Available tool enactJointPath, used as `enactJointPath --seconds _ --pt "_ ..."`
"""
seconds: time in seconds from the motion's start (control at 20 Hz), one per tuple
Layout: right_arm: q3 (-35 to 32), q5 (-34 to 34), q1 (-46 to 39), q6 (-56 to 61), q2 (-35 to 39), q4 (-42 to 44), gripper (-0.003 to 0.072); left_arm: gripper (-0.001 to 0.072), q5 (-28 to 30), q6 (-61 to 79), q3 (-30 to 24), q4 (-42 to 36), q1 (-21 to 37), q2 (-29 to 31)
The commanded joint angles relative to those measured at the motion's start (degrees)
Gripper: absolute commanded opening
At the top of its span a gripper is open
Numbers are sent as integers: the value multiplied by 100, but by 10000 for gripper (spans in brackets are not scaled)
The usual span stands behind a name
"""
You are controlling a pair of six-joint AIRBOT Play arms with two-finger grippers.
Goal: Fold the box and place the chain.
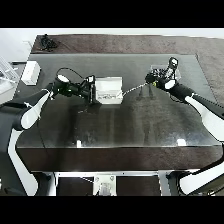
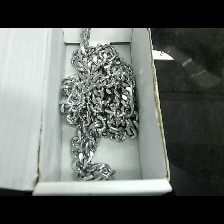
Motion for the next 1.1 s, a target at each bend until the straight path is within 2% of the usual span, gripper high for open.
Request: enactJointPath --seconds 0.0,0.15,0.25,0.3,0.45,0.55,0.7,0.9,1.05 --pt "439 299 -63 2 -417 264 489 529 2 2 0 2 -2 -2" --pt "562 251 -9 -2 -509 308 281 529 2 2 0 2 -2 -2" --pt "564 160 4 -66 -509 306 75 529 2 2 0 2 -2 -2" --pt "564 107 4 -61 -509 308 7 530 2 2 0 2 -2 -2" --pt "562 87 -11 48 -382 310 4 529 2 2 2 2 -2 -2" --pt "562 109 37 46 7 310 4 530 2 2 0 2 -2 -2" --pt "562 114 254 -11 1097 304 4 530 2 2 0 2 -2 -2" --pt "562 -33 857 -776 2837 243 4 530 2 2 2 2 -2 -2" --pt "562 -35 1362 -1233 3674 243 4 530 2 2 2 2 -2 -2"
